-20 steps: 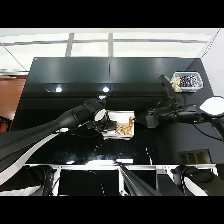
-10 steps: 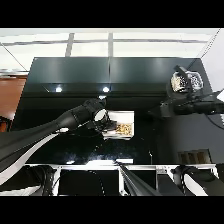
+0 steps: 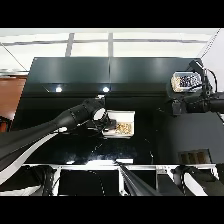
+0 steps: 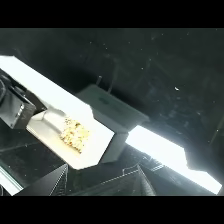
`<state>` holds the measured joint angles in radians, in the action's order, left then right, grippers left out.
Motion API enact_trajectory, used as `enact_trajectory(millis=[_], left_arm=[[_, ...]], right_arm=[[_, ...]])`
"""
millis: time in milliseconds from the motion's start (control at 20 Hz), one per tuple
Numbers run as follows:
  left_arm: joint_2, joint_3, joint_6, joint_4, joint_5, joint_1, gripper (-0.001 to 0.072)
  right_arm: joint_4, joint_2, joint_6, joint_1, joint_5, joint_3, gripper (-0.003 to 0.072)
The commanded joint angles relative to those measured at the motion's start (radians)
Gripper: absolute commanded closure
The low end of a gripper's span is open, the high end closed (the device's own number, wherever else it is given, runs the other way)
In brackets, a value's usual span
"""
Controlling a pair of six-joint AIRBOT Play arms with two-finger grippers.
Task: Fold the box and place the chain.
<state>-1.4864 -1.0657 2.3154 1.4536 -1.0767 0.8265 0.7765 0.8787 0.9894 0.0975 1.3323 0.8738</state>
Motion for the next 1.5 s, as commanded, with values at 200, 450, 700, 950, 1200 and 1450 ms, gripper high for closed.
enact_trajectory(millis=[200,450,700,950,1200,1450], left_arm=[[0.163,-0.029,-0.099,0.082,-0.051,0.002,0.0215],[0.425,0.019,-0.272,0.327,-0.247,-0.063,0.0216],[0.643,0.384,-0.404,-0.037,0.021,-0.499,0.0216],[0.560,0.614,-1.531,-0.997,0.149,-0.710,0.0214],[0.465,0.612,-2.155,-1.009,0.193,-0.634,-0.0004],[0.428,0.605,-2.465,-0.926,0.204,-0.547,-0.0004]], right_arm=[[0.004,-0.001,-0.021,0.005,-0.016,0.002,0.0168],[0.006,-0.001,-0.016,0.005,-0.071,0.002,0.0165],[0.006,-0.001,0.034,0.005,-0.158,0.002,0.0165],[0.011,-0.001,0.035,0.004,-0.137,0.002,0.0165],[0.031,-0.001,0.031,0.004,-0.052,0.002,0.0166],[0.041,-0.001,0.031,0.004,-0.013,0.002,0.0166]])
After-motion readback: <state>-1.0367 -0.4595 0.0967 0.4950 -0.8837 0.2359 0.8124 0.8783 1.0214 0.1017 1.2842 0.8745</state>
